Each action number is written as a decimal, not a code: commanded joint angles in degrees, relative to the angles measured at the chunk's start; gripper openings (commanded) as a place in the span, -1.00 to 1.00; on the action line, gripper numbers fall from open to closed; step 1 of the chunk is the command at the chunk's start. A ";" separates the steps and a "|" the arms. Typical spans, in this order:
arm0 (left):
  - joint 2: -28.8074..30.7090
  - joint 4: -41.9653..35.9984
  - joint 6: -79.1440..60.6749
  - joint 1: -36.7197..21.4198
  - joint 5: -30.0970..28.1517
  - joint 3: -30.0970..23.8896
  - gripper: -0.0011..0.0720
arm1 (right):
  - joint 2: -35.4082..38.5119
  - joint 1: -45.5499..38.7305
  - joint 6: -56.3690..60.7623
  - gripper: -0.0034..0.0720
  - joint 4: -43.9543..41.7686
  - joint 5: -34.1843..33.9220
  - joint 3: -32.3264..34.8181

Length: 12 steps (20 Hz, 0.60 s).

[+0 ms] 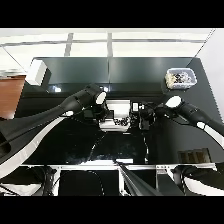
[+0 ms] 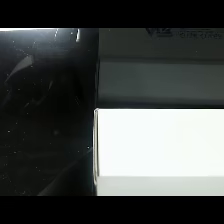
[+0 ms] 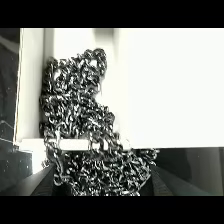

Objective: Fold the box and place the chain.

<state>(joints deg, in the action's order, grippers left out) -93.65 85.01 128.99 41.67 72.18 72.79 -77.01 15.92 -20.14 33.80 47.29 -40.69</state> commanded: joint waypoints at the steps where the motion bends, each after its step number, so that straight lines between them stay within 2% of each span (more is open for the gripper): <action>1: -0.04 0.02 0.00 -0.04 -0.13 0.04 -0.89 | -1.33 0.31 1.79 1.00 -0.83 0.00 0.00; 4: -0.04 0.00 0.02 -0.04 -0.11 0.04 -0.89 | -2.16 0.31 3.56 1.00 -0.55 -1.03 0.00; 5: -0.04 0.02 0.00 -0.04 -0.11 0.04 -0.89 | -2.16 0.26 4.79 0.78 -0.52 -2.08 0.00; 6: -0.04 0.02 0.00 -0.04 -0.09 0.04 -0.89 | -2.14 0.22 6.27 0.15 -0.46 -2.56 -0.02; 8: -0.04 0.00 0.02 -0.04 0.00 0.04 -0.89 | -1.77 0.15 8.66 -0.79 1.44 -2.40 -0.02; 9: -0.02 0.00 0.02 -0.04 0.02 0.04 -0.89 | -1.01 0.15 11.69 -0.87 3.93 -2.71 -0.02; 12: -0.02 0.00 0.02 -0.04 0.02 0.04 -0.89 | 4.61 0.13 27.19 -0.87 14.21 -6.34 -0.02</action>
